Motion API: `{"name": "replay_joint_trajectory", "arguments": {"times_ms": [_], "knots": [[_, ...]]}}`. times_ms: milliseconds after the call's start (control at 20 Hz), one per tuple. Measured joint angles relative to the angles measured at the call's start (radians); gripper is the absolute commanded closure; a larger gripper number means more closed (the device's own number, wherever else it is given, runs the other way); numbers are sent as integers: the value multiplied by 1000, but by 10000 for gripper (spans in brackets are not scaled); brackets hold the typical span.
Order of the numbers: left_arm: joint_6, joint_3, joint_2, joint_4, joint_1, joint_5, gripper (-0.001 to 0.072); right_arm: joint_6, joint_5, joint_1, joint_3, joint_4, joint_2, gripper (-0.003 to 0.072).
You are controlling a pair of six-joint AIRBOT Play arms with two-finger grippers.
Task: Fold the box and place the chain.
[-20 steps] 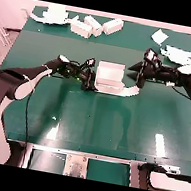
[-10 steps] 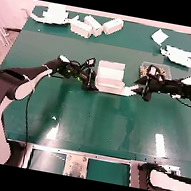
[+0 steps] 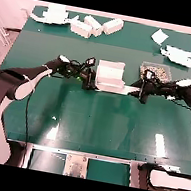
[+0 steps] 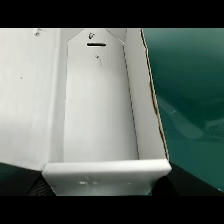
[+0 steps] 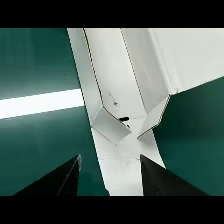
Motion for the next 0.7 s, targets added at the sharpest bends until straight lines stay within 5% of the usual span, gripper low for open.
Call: {"name": "replay_joint_trajectory", "arguments": {"times_ms": [550, 700], "knots": [[0, 0, 0, -1, 0, 0, 243, -162, -42, 12, 37, 157, -110, 222], [0, 0, 0, -1, 0, 0, 243, -169, -45, 24, 64, 166, -147, 401]]}}
